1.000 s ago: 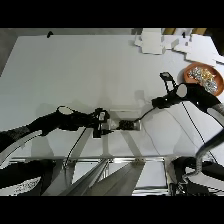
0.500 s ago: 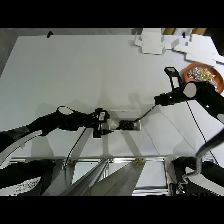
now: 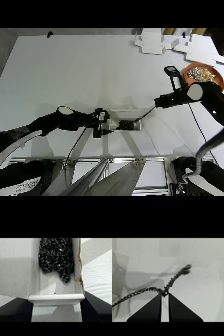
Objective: Fold the box and place the chain.
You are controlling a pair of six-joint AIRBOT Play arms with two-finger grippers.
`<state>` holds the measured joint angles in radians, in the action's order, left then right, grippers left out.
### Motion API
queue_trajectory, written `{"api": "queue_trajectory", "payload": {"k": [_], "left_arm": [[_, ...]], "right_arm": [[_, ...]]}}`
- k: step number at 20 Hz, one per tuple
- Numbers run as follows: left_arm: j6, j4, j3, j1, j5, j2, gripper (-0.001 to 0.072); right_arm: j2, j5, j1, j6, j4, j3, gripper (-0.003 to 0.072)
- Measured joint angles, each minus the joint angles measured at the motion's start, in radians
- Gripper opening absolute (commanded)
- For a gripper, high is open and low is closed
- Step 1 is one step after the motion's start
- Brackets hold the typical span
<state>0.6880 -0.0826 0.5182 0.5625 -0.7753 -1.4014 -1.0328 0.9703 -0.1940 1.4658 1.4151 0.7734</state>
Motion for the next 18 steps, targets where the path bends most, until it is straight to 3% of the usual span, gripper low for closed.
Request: {"api": "queue_trajectory", "payload": {"k": [10, 18], "left_arm": [[0.000, 0.000, 0.000, 0.000, 0.000, 0.000, 0.0097], [0.000, 0.000, 0.000, 0.000, 0.000, 0.000, 0.0097]], "right_arm": [[0.360, 0.132, -0.039, -0.004, -0.018, 0.000, 0.0015], [0.461, 0.163, -0.159, -0.045, -0.077, 0.000, 0.0015]]}}
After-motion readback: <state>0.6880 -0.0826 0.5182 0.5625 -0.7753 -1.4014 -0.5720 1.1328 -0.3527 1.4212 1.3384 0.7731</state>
